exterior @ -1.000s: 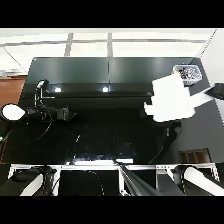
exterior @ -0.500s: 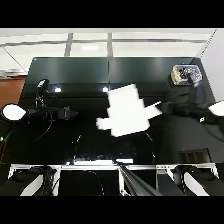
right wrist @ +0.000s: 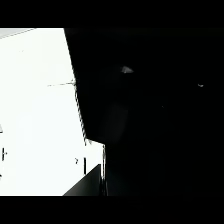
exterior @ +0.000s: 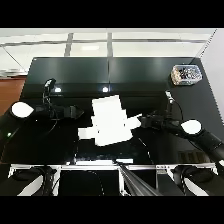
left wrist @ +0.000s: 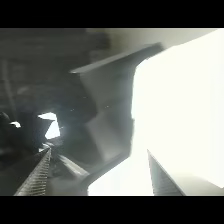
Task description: Fold the box and place the chain.
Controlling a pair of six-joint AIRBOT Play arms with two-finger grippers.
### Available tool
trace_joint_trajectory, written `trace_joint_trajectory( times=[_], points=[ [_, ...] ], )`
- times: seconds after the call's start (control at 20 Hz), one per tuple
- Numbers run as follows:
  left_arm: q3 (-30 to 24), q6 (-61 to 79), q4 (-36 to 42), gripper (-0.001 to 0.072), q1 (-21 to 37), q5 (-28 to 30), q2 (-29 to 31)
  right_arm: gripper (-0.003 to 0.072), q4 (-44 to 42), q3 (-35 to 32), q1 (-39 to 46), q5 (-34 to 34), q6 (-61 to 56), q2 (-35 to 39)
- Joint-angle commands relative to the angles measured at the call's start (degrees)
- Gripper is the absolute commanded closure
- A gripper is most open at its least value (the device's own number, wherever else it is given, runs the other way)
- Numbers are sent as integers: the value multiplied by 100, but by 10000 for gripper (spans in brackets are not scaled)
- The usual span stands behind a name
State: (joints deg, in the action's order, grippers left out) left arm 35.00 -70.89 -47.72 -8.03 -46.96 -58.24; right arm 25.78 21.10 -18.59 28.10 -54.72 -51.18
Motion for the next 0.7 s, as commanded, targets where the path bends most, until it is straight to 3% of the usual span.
trace_joint_trajectory(
  times=[0.0,0.2,0.35,0.5,0.65],
  points=[
    [496,269,957,17,-24,-610,-999,677,-42,-46,-153,-160,-35,0],
    [1344,411,1189,19,-28,-1539,-2400,677,-24,-44,-153,-160,-35,0],
    [1547,610,1762,23,-55,-1733,-2962,676,-24,-46,-153,-153,-35,0],
    [1652,1351,2286,26,-114,-2468,-3405,676,-24,-46,-153,-138,-33,0],
    [1805,1792,2216,163,-210,-3053,-3700,676,-22,-46,-153,-138,-33,0]
  ],
)
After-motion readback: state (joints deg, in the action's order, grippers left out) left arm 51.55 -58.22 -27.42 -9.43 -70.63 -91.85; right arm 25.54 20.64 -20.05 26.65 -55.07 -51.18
